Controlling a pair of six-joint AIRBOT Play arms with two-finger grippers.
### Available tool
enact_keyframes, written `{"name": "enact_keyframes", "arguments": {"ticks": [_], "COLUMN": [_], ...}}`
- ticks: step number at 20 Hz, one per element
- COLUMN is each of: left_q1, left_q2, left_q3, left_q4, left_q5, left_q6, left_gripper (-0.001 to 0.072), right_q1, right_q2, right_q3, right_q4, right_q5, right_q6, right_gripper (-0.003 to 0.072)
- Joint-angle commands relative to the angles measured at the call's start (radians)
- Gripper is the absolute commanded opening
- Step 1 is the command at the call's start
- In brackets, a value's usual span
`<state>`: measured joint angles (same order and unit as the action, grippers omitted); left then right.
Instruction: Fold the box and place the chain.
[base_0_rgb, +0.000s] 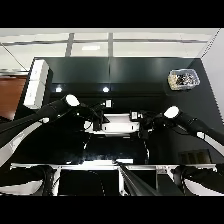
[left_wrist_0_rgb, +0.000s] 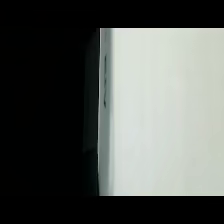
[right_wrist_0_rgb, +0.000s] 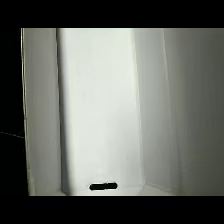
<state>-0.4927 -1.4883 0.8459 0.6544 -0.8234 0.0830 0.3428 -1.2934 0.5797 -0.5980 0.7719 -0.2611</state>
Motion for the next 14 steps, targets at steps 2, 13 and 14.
{"name": "enact_keyframes", "arguments": {"ticks": [2, 13, 14], "left_q1": [0.000, 0.046, 0.058], "left_q2": [0.000, 0.249, 0.292], "left_q3": [0.000, 0.001, 0.002], "left_q4": [0.000, 0.322, 0.364], "left_q5": [0.001, -0.133, -0.185], "left_q6": [0.000, -0.412, -0.501], "left_gripper": [0.0028, 0.0587, 0.0582], "right_q1": [0.000, 0.000, 0.000], "right_q2": [0.000, -0.001, -0.001], "right_q3": [-0.001, -0.001, -0.001], "right_q4": [-0.005, -0.005, -0.005], "right_q5": [-0.003, -0.025, -0.025], "right_q6": [0.002, 0.003, 0.003], "right_gripper": [0.0482, 0.0482, 0.0481]}}
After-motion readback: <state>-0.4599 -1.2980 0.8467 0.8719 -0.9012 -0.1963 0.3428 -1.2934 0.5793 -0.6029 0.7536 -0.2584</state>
